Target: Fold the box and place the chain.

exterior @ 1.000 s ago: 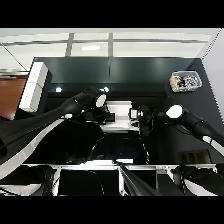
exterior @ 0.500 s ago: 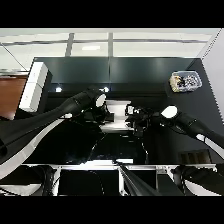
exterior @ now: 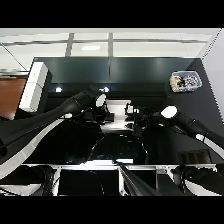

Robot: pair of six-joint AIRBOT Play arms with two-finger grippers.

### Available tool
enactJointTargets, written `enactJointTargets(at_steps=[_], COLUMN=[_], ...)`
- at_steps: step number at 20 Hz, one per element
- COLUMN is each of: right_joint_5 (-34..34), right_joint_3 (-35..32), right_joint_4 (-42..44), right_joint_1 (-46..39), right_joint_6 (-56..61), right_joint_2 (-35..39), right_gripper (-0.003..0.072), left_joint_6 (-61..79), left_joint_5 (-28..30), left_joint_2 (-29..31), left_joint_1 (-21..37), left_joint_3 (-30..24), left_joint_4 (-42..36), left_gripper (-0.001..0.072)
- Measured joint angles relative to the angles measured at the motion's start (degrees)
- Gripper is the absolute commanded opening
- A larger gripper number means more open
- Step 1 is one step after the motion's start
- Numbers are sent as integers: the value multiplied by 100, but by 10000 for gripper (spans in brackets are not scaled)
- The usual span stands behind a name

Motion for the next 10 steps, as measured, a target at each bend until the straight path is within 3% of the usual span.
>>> enactJointTargets(at_steps=[1,2,3,4,5,10], right_joint_5=[0,-11,-33,-26,-31,225], right_joint_3=[0,0,0,0,0,153], right_joint_4=[0,0,-2,-4,-9,-365], right_joint_1=[0,0,0,0,0,-267], right_joint_6=[0,2,22,55,116,1731], right_joint_2=[0,0,0,0,0,391], right_gripper=[403,177,115,112,16,15], left_joint_6=[-2,-4,-4,-4,-4,-22], left_joint_5=[11,13,13,20,24,66], left_joint_2=[0,0,0,0,0,0], left_joint_1=[0,0,0,0,0,0], left_joint_3=[0,-2,0,-2,0,0], left_joint_4=[-7,-11,-13,-15,-17,-33], left_gripper=[27,27,27,27,27,27])
